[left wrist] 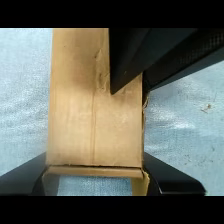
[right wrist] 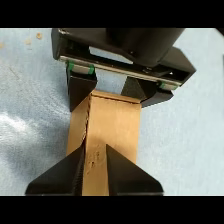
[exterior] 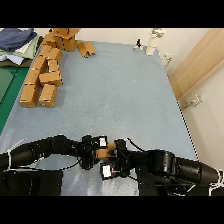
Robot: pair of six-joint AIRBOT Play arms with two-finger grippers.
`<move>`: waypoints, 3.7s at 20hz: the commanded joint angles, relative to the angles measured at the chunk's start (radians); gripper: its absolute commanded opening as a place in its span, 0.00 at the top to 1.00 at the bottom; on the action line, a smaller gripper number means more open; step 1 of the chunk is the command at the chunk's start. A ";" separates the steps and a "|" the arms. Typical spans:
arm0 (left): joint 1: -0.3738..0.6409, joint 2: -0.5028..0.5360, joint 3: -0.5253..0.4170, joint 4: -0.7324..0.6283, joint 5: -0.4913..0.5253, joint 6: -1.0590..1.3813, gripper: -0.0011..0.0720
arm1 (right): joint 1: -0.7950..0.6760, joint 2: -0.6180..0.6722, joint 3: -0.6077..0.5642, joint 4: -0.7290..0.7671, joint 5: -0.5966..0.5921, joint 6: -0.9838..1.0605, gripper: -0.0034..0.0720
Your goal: Fold the box.
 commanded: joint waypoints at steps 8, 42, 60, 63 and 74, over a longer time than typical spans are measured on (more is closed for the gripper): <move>0.000 0.000 0.000 0.000 0.007 -0.002 0.36 | 0.001 0.064 0.015 -0.043 0.004 0.055 0.65; 0.000 0.000 0.000 0.000 0.006 -0.002 0.36 | -0.053 0.413 -0.288 0.293 0.425 1.736 0.95; 0.000 0.000 0.000 0.000 0.006 -0.002 0.36 | -0.048 0.124 -0.288 0.272 0.606 1.761 0.95; 0.000 0.000 0.000 0.000 0.006 -0.002 0.36 | -0.048 0.121 -0.288 0.236 0.588 1.761 0.95; 0.000 0.000 0.000 0.000 0.006 -0.002 0.36 | -0.048 0.061 -0.288 0.199 0.576 1.761 0.95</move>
